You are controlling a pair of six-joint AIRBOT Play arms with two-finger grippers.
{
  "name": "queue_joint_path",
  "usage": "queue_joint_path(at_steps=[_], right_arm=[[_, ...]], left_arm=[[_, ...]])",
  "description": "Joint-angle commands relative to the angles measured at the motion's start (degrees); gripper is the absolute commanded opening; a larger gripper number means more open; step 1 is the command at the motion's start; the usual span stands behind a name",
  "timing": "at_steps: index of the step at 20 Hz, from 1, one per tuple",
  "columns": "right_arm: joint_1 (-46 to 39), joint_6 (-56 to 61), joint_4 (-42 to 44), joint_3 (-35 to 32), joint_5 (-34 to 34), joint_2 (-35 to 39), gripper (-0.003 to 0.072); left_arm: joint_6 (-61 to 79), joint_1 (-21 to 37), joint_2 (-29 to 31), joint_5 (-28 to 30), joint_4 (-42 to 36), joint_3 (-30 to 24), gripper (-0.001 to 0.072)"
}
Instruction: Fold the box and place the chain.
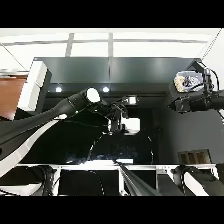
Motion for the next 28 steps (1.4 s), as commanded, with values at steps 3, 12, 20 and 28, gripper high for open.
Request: queue_joint_path(at_steps=[3,12,20,28], right_arm=[[0.0,0.0,0.0,0.0,0.0,0.0,0.0017],[0.0,0.0,-0.2,0.0,0.0,0.0,0.0016],[0.0,0.0,-0.2,-0.1,0.0,0.0,0.0016],[0.0,0.0,-0.2,-0.1,0.0,0.0,0.0016]], left_arm=[[-2.5,0.1,0.1,-1.4,3.1,3.2,0.0711],[-6.8,1.2,0.0,-1.3,4.8,4.9,0.0712],[-8.3,-1.0,-1.2,-2.4,9.5,4.9,0.0712],[-16.8,-5.6,-1.8,2.7,21.9,4.7,0.0712]])
